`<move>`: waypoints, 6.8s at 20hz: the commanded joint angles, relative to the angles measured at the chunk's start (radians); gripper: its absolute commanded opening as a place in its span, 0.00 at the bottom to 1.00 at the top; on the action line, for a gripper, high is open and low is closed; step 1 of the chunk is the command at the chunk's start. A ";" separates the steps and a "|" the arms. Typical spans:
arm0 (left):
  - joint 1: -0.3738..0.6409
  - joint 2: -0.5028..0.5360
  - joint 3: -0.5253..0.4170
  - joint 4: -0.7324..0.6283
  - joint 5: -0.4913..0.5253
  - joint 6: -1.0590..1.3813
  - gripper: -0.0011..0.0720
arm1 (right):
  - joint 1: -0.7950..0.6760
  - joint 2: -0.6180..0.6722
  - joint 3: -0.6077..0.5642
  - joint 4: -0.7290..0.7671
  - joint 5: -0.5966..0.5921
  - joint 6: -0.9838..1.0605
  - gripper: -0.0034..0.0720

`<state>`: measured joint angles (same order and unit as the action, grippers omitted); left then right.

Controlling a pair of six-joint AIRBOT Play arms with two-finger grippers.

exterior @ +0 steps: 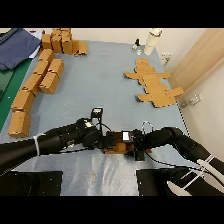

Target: Fold the box.

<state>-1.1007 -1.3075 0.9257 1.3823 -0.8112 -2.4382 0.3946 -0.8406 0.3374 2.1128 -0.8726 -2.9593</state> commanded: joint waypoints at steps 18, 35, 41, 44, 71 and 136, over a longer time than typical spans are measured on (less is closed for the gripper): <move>-0.059 -0.228 0.256 0.127 -0.240 -0.008 0.24 | 0.000 0.000 0.000 0.000 0.000 0.000 0.72; -0.059 -0.226 0.256 0.110 -0.225 -0.001 0.55 | 0.000 0.000 0.000 0.000 0.000 0.000 0.72; -0.058 -0.203 0.256 0.107 -0.265 0.000 0.56 | 0.000 0.000 0.000 0.000 0.000 0.000 0.72; -0.053 -0.190 0.255 0.107 -0.278 0.000 0.56 | 0.000 0.000 0.000 0.000 0.000 0.000 0.72; 0.334 0.241 -0.214 -0.550 -0.252 1.499 0.03 | 0.000 0.000 0.000 0.000 0.000 0.000 0.72; 0.259 -0.058 -0.199 -0.780 0.148 2.457 0.66 | 0.000 0.000 0.000 0.000 0.000 0.000 0.72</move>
<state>-0.8413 -1.3651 0.7261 0.6006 -0.6640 0.0181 0.3954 -0.8410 0.3370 2.1128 -0.8734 -2.9589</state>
